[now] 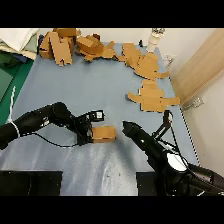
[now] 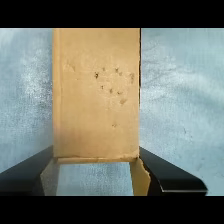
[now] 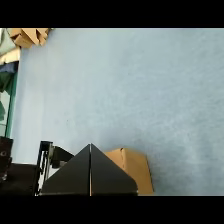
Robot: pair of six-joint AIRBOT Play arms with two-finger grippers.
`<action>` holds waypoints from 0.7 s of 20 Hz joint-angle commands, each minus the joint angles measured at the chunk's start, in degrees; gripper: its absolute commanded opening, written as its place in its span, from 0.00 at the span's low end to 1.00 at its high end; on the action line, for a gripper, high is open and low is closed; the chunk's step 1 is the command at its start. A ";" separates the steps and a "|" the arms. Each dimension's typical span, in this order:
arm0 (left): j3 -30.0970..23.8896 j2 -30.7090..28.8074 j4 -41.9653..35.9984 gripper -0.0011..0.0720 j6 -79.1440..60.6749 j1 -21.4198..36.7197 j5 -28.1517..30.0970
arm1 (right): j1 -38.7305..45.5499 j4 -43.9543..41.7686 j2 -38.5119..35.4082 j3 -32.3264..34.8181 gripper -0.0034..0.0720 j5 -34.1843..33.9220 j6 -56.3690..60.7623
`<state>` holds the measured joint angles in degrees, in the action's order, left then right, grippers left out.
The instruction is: Fold the box.
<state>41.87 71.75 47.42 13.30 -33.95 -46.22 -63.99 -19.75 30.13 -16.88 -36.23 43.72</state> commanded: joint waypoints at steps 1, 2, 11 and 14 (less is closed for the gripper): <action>1.75 -1.36 0.81 0.65 6.82 0.81 0.87 | -0.02 0.44 -1.51 -0.07 0.05 -3.32 -1.38; 2.75 -2.21 1.51 0.65 9.25 1.09 0.74 | -0.02 0.44 -1.51 -0.04 0.05 -3.43 -1.62; 11.56 -6.91 33.09 0.65 43.76 12.90 1.36 | -0.02 -1.22 -1.51 0.20 0.05 -4.83 -3.30; 12.07 -5.81 41.51 0.65 50.03 22.34 5.81 | -0.02 -1.97 -1.51 0.20 0.05 -4.85 -4.04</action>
